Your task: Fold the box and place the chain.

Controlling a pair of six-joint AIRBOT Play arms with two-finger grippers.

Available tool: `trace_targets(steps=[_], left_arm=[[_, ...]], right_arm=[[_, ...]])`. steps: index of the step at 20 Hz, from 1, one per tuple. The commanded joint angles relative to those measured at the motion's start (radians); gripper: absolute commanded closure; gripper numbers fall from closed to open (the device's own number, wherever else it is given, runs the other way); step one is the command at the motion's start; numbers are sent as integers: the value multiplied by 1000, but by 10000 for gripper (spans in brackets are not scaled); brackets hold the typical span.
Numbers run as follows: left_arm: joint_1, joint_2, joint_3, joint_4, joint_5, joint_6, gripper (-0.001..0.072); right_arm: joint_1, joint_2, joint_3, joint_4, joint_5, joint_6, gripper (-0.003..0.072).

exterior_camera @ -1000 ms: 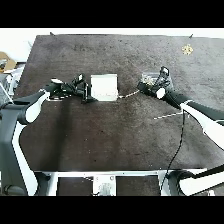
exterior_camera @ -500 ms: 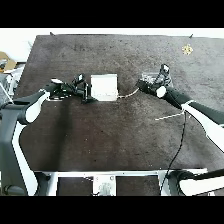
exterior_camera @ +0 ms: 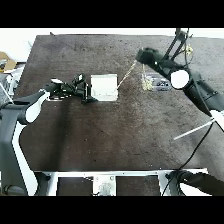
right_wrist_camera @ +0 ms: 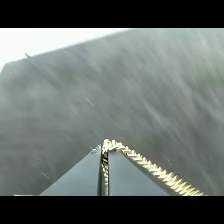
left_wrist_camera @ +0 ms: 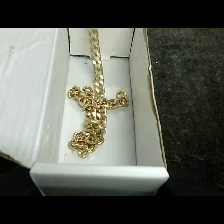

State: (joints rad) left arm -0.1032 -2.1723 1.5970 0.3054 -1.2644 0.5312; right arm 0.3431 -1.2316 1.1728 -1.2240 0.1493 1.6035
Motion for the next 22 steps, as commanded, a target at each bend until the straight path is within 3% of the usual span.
trace_targets(steps=[1, 6, 12, 17, 22], left_arm=[[0, -1, 0, 0, 0, 0, 428], [0, -1, 0, 0, 0, 0, 428], [0, -1, 0, 0, 0, 0, 428], [0, -1, 0, 0, 0, 0, 428], [0, -1, 0, 0, 0, 0, 428]], right_arm=[[82, 39, 124, -121, -8, -18, 685], [182, 30, 228, -217, -35, -18, 685], [260, -99, 227, -207, 58, -10, 685], [304, -230, 215, -202, 251, 23, 685], [291, -339, 140, -205, 248, 77, 683]])
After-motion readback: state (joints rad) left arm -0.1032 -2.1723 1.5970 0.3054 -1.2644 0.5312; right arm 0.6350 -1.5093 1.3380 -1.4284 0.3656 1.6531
